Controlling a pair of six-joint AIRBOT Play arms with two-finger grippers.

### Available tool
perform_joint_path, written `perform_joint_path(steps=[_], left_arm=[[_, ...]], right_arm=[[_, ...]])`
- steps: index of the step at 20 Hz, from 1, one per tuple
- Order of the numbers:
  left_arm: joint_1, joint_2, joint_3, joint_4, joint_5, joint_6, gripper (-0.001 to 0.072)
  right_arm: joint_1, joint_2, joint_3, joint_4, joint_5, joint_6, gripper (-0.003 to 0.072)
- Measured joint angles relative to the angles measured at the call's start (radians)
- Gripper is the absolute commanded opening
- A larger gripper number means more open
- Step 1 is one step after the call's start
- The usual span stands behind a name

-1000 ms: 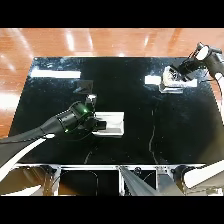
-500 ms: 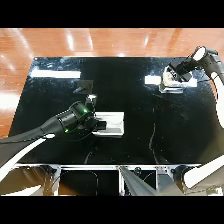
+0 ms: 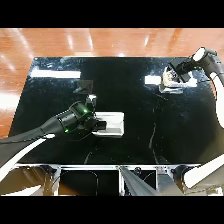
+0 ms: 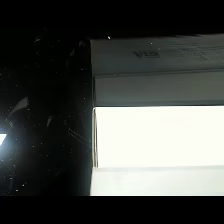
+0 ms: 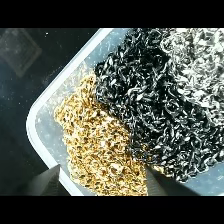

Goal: Fold the box and place the chain.

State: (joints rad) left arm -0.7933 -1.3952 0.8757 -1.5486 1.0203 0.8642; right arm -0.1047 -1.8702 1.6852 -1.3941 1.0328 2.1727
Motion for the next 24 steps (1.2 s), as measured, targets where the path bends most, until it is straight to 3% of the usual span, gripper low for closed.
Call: perform_joint_path(steps=[9, 10, 12, 24], left_arm=[[0.000, 0.000, 0.000, 0.003, 0.000, 0.000, 0.0025], [0.000, 0.000, 0.000, 0.003, 0.000, 0.000, 0.0024], [0.000, 0.000, 0.000, 0.003, 0.000, 0.000, 0.0025], [0.000, 0.000, 0.000, 0.003, 0.000, 0.000, 0.0024]], right_arm=[[0.000, -0.027, 0.000, 0.048, -0.039, -0.034, 0.0381], [0.000, -0.029, 0.000, 0.050, -0.043, -0.039, 0.0313], [0.000, -0.030, -0.001, 0.052, -0.049, -0.047, 0.0033], [-0.035, 0.061, -0.001, 0.084, 0.010, -0.230, 0.0025]])
